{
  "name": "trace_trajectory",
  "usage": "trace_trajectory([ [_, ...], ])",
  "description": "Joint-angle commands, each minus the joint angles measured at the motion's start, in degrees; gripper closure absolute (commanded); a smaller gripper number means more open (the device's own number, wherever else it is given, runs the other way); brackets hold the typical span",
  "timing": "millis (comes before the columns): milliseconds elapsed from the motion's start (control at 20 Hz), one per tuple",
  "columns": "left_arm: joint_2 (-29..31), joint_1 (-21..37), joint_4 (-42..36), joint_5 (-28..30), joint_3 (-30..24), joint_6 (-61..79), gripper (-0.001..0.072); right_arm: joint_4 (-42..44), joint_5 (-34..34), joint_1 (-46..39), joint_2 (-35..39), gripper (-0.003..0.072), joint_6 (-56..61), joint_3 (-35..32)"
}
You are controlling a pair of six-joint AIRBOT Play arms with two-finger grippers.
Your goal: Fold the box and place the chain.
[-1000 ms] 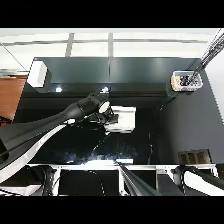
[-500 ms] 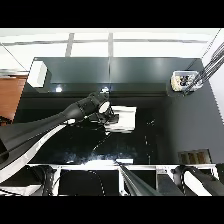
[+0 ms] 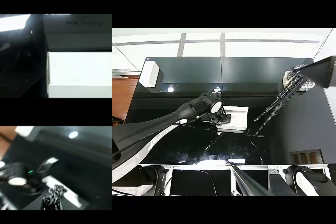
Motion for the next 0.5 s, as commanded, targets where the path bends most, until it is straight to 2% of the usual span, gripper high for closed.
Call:
trace_trajectory([
  [0, 0.0, 0.1, 0.0, 0.0, 0.0, 0.0, 0.068, 5.0, -0.8, 5.4, 0.4, 0.0683, 0.2, -2.7],
  [200, 0.0, 0.1, 0.0, 0.0, 0.0, 0.0, 0.068, 8.8, -5.3, 9.3, 0.4, 0.0683, 0.9, -2.7],
  [450, 0.0, 0.1, 0.0, 0.0, 0.0, 0.0, 0.068, 5.4, -6.2, 11.9, -0.6, 0.0683, 0.8, -4.0],
])
